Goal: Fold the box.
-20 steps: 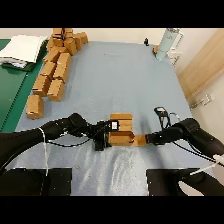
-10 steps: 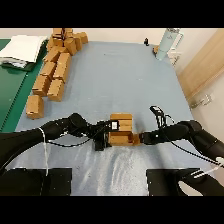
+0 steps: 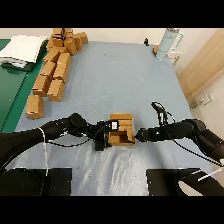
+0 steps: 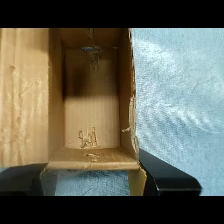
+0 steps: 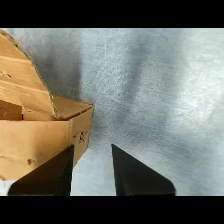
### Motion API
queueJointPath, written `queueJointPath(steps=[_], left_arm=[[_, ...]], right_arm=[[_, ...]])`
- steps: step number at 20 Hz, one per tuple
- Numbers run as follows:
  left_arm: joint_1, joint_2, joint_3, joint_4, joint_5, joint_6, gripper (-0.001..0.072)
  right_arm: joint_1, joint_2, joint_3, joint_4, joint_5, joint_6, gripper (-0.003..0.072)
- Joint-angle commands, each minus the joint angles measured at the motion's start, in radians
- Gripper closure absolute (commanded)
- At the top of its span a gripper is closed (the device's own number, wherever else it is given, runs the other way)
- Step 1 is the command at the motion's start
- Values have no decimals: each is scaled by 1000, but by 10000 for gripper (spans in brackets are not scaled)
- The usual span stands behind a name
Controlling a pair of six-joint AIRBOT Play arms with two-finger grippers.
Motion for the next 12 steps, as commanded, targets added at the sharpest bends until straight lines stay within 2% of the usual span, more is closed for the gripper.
queueJointPath(steps=[1, 8, 10, 12], left_arm=[[-1, 0, 0, 0, 0, 0, 245], [-1, 0, 0, 0, 0, 0, 244], [-1, 0, 0, 0, 0, 0, 244], [-1, 0, 0, 0, 0, 0, 245]], right_arm=[[0, 2, 2, 25, 8, 0, 324], [0, 0, 21, 40, 14, 0, 316], [2, -8, 21, 52, 15, 0, 147], [14, -18, 21, 61, 29, 0, 142]])
